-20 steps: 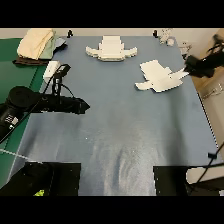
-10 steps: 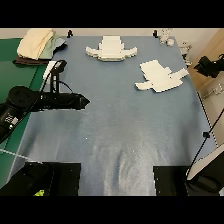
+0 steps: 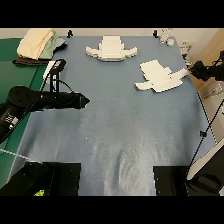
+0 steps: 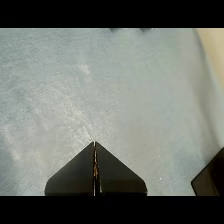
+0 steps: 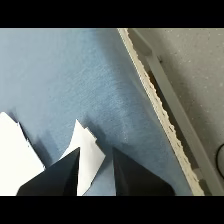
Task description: Fold the box.
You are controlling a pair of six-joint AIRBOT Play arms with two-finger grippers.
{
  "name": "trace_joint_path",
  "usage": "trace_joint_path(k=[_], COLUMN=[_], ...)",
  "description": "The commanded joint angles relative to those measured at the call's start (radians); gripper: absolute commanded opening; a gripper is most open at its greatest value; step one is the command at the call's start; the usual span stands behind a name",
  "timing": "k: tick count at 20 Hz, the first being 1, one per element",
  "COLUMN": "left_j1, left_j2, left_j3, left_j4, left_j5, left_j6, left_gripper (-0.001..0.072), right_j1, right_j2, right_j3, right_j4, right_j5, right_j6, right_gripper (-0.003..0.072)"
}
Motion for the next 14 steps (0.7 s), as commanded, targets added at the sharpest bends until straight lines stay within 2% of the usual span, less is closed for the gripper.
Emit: trace_joint_path(k=[1,5,13,14], left_j1=[0.001,0.001,0.001,0.001], left_j2=[0.000,0.000,0.000,0.000], left_j3=[0.000,0.000,0.000,0.000], left_j4=[0.000,0.000,0.000,0.000], left_j5=[0.001,0.001,0.007,0.007], left_j6=[0.000,0.000,0.000,0.000], left_gripper=[0.0013,0.0014,0.0013,0.0013], right_j1=[0.002,0.003,0.003,0.003], right_j2=[-0.017,-0.030,-0.040,-0.041], right_j3=[0.001,0.001,0.001,0.001], right_j4=[0.019,0.053,0.105,0.105], right_j5=[-0.024,-0.010,0.106,0.121], right_j6=[-0.008,-0.007,-0.049,-0.056], right_gripper=[0.0299,0.0299,0.0277,0.0221])
